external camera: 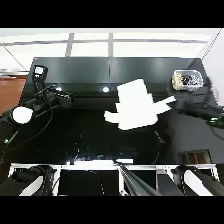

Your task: Fold the box and place the chain.

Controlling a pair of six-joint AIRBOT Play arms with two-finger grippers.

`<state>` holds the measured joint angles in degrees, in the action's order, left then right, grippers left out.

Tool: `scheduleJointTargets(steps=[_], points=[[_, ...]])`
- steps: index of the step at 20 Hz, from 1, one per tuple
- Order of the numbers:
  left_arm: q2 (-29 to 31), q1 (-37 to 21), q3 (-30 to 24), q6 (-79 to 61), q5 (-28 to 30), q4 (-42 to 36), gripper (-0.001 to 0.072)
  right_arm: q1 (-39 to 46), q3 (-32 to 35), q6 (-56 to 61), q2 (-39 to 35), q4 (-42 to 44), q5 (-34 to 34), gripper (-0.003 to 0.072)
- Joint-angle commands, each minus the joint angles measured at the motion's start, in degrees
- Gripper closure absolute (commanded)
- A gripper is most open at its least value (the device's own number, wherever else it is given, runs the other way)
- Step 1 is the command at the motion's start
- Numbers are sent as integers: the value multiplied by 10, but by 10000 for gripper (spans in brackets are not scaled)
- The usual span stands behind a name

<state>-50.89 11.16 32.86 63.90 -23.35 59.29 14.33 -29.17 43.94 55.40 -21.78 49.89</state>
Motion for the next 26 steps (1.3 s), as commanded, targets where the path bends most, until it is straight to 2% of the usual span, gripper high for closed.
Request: scheduleJointTargets(steps=[1, 3, 4, 7, 10, 12, 16, 19, 21, 23, 24, 25, 26], points=[[-9, -3, 0, 103, -29, -96, 14, -225, 67, 2, -48, 67, -260, 665], [-14, -5, 5, 129, -17, -110, 14, -322, 67, 1, -48, 66, -322, 665], [-24, -5, 17, 129, -47, -110, 14, -355, 67, 2, -48, 66, -337, 665], [-128, -11, 99, 77, -265, -108, 14, -402, 67, 2, -48, 66, -347, 665], [-243, -33, 156, 49, -367, -132, 14, -405, 67, 2, -48, 66, -347, 665], [-304, -48, 169, -1, -420, -204, 14, -405, 67, 2, -48, 65, -343, 665], [-369, -50, 172, -88, -403, -332, 14, -405, 67, 2, -48, 62, -329, 664], [-410, -48, 194, -116, -415, -337, 14, -405, 67, 2, -48, 62, -330, 665], [-427, -49, 207, -191, -458, -337, 17, -405, 67, 2, -48, 62, -329, 664], [-446, -49, 222, -279, -544, -335, 27, -405, 67, 2, -48, 62, -330, 665], [-451, -47, 224, -281, -553, -326, 27, -405, 67, 2, -48, 68, -329, 664], [-452, -44, 226, -292, -548, -319, 64, -405, 67, 2, -48, 69, -330, 664], [-452, -41, 230, -322, -548, -317, 181, -405, 67, 2, -48, 67, -330, 665]])
